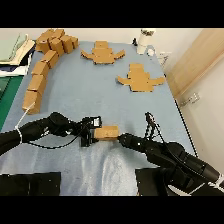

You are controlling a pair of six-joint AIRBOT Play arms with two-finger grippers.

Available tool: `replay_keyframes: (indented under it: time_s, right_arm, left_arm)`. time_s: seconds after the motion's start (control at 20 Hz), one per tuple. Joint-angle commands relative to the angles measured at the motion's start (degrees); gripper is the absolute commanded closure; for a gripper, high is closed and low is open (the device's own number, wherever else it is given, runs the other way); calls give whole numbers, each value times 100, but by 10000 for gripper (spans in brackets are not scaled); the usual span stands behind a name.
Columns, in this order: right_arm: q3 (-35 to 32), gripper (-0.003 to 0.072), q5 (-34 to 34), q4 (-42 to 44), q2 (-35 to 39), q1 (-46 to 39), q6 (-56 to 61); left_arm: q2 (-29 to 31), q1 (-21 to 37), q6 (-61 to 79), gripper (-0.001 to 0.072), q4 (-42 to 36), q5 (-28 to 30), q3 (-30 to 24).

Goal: Fold the box.

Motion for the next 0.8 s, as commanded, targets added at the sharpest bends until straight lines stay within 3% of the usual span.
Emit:
replay_keyframes:
  time_s: [0.0,0.25,0.75]
  right_arm:
    - [4,685,7,55,20,0,2]
    - [4,686,4,168,254,11,0]
    - [4,685,7,-79,46,-179,2]
  left_arm:
    - [2,-2,2,185,0,2,-4]
    - [2,-2,2,185,0,2,-2]
    - [2,-2,2,184,0,0,-2]
